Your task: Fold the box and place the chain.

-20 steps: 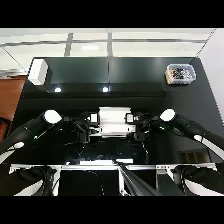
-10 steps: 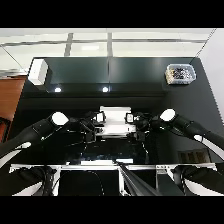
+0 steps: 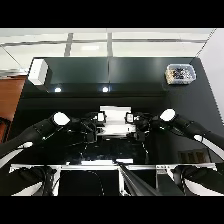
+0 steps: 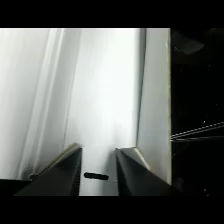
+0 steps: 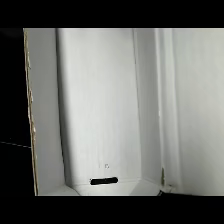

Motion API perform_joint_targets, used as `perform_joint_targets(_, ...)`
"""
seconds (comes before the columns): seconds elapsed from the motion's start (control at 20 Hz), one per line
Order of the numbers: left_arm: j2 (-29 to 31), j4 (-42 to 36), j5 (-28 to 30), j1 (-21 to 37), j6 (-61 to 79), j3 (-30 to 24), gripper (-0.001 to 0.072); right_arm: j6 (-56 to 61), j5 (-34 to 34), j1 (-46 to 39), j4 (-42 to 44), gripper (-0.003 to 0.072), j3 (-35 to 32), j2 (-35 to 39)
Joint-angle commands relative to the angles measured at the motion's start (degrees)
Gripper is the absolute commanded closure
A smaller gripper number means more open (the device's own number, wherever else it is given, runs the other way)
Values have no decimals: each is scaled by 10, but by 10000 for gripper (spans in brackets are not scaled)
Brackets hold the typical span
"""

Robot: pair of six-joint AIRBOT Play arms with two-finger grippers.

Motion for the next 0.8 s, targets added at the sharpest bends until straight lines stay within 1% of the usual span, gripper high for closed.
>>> perform_joint_targets(0.0, 0, 0, 0, 0, 1, 1, 415, 0, 0, 0, 0, 518, 0, 0)
perform_joint_targets(0.05, 0, 0, 0, 0, 1, 2, 418, 0, 0, 0, 0, 517, 0, 0)
perform_joint_targets(0.1, 0, 0, 0, 0, -1, 3, 502, 0, 0, 0, 0, 518, 0, 0)
perform_joint_targets(0.15, 0, 0, 0, 0, -1, 3, 616, 0, 0, 0, 0, 518, 0, 0)
perform_joint_targets(0.2, 0, 0, 0, 0, -1, 3, 496, 0, 0, 0, 0, 518, 0, 0)
perform_joint_targets(0.25, 0, 0, 0, 0, -1, 3, 323, 0, 0, 0, 0, 518, 0, 0)
perform_joint_targets(0.3, 0, 0, 0, 0, -1, 3, 265, 0, 0, 0, 0, 518, 0, 0)
perform_joint_targets(0.35, 2, 0, 0, 0, -1, 4, 362, 0, 0, 0, 0, 518, 0, 0)
perform_joint_targets(0.4, 6, 4, 0, 1, -2, 4, 576, 0, 0, 0, 0, 518, 0, 0)
perform_joint_targets(0.45, 15, 20, -1, 1, -7, 4, 687, 0, 0, 0, 0, 518, 0, 0)
perform_joint_targets(0.5, 30, 44, -2, 5, -32, 4, 685, 0, 0, 0, 0, 518, 0, 0)
perform_joint_targets(0.6, 77, 119, -5, 24, -122, 4, 685, 0, 0, 0, 0, 518, 0, 0)
perform_joint_targets(0.75, 172, 227, -31, 76, -279, 3, 685, 0, 0, 0, 0, 518, 0, 0)
